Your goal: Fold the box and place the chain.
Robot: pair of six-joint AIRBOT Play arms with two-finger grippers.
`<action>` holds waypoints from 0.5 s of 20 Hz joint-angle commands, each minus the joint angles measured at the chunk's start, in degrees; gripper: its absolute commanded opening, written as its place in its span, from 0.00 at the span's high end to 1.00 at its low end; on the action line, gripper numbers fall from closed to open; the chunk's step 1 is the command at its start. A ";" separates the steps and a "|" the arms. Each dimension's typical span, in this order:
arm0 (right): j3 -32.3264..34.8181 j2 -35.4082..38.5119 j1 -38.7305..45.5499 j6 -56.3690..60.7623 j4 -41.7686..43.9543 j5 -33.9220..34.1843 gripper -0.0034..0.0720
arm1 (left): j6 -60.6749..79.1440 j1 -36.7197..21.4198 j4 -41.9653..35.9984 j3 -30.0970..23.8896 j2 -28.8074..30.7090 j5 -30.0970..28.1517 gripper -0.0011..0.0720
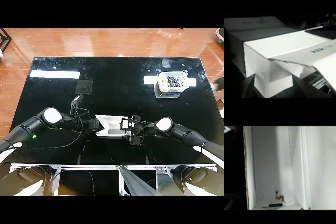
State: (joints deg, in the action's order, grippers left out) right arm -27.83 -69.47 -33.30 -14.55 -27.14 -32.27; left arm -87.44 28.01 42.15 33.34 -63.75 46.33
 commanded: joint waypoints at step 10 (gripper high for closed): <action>0.00 0.00 -0.04 0.00 0.09 -0.04 0.63 | -12.04 5.86 11.45 0.20 0.02 -7.37 0.22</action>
State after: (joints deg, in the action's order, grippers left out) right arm -27.83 -69.47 -33.30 -14.55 -27.05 -32.29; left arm -95.85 32.32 49.63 33.47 -63.75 41.56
